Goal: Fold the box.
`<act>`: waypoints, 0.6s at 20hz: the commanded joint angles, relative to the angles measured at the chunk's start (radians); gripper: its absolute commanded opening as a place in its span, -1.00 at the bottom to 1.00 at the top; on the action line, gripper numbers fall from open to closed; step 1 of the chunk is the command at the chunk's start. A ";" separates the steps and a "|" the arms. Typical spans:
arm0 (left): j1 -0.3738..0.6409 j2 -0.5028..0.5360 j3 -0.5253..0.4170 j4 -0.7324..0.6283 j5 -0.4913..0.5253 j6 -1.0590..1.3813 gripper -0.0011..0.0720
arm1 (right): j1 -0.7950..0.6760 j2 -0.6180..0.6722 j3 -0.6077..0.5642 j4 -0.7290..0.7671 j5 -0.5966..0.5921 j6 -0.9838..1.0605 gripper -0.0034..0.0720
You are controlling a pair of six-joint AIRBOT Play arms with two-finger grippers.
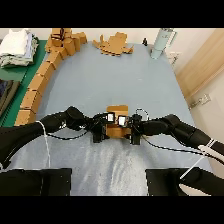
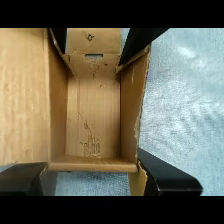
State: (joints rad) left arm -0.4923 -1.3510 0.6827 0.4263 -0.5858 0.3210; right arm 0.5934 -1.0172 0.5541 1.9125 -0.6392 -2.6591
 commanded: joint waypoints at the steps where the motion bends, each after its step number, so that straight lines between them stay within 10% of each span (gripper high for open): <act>1: 0.000 -0.001 0.000 0.000 0.000 0.000 0.42 | -0.001 0.023 0.004 -0.157 -0.093 0.176 -0.57; 2: 0.000 -0.001 0.000 0.000 0.000 0.000 0.42 | -0.001 0.042 0.011 -0.262 -0.133 0.324 -0.87; 7: 0.000 -0.001 0.000 0.000 0.000 0.000 0.42 | -0.048 0.187 0.029 -0.820 -0.344 1.118 -0.89; 12: 0.000 -0.001 0.000 0.000 0.002 0.000 0.42 | -0.405 0.136 -0.026 -0.462 -0.405 1.356 -0.89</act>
